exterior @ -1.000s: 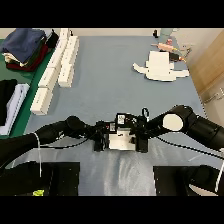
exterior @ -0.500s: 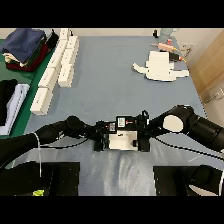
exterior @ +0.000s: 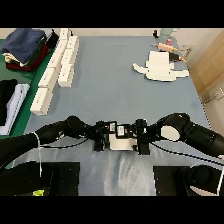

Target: Fold the box.

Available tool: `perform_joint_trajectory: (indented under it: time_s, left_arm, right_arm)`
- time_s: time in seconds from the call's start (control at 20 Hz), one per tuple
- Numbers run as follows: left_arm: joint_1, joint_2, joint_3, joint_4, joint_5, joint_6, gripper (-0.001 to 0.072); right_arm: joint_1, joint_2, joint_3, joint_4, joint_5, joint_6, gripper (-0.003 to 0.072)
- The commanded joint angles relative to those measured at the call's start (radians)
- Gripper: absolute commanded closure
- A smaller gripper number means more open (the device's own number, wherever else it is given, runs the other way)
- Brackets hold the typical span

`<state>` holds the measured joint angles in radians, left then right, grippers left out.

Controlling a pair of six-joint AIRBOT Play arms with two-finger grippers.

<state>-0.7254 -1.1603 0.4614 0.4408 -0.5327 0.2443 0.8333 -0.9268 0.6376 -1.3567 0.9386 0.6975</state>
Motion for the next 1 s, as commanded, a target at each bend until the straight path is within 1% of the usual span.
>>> perform_joint_trajectory:
  time_s: [0.0,0.2,0.25,0.3,0.4,0.55,0.6,0.65,0.7,0.75,0.8,0.85,0.9,0.95]
  left_arm:
    - [0.0,0.001,0.001,0.0,0.001,0.002,0.0189]
    - [0.0,0.001,0.001,0.001,0.0,0.002,0.0189]
    - [0.0,0.001,0.001,0.001,0.0,0.002,0.0189]
    - [0.0,0.001,0.001,0.001,0.0,0.002,0.0189]
    - [0.0,0.001,0.001,0.001,0.0,0.002,0.0189]
    - [0.0,0.001,0.001,0.001,0.0,0.002,0.0189]
    - [0.0,0.001,0.001,0.0,0.0,0.002,0.0189]
    - [0.0,0.001,0.001,0.001,0.0,0.002,0.0189]
    - [0.0,0.001,0.001,0.0,0.0,0.002,0.0189]
    - [0.0,0.001,0.001,0.001,0.0,0.002,0.0189]
    - [0.0,0.001,0.001,0.001,0.0,0.002,0.0189]
    - [0.0,0.001,0.001,0.0,0.0,0.002,0.0189]
    - [0.0,0.001,0.001,0.0,0.0,0.002,0.0189]
    - [0.0,0.001,0.001,0.001,0.0,0.002,0.0189]
  right_arm:
    - [0.005,-0.001,-0.011,-0.035,-0.056,0.001,0.0085]
    - [0.029,0.0,-0.011,-0.043,-0.068,0.002,0.0095]
    - [0.042,0.0,-0.011,-0.057,-0.071,0.012,0.0131]
    - [0.055,0.0,-0.011,-0.071,-0.077,0.029,0.0134]
    - [0.092,-0.001,-0.012,-0.125,-0.087,0.079,0.0154]
    - [0.145,0.0,-0.012,-0.216,-0.087,0.169,0.0156]
    - [0.158,0.0,-0.012,-0.23,-0.087,0.183,0.0173]
    - [0.171,0.0,-0.012,-0.245,-0.087,0.192,0.0247]
    - [0.179,0.0,-0.012,-0.245,-0.087,0.194,0.0275]
    - [0.187,0.0,-0.012,-0.245,-0.087,0.198,0.0276]
    - [0.196,0.0,-0.012,-0.245,-0.085,0.205,0.0322]
    - [0.198,0.0,-0.012,-0.245,-0.084,0.208,0.0347]
    - [0.198,0.0,-0.012,-0.245,-0.083,0.209,0.0401]
    - [0.198,0.0,-0.012,-0.245,-0.083,0.209,0.0407]
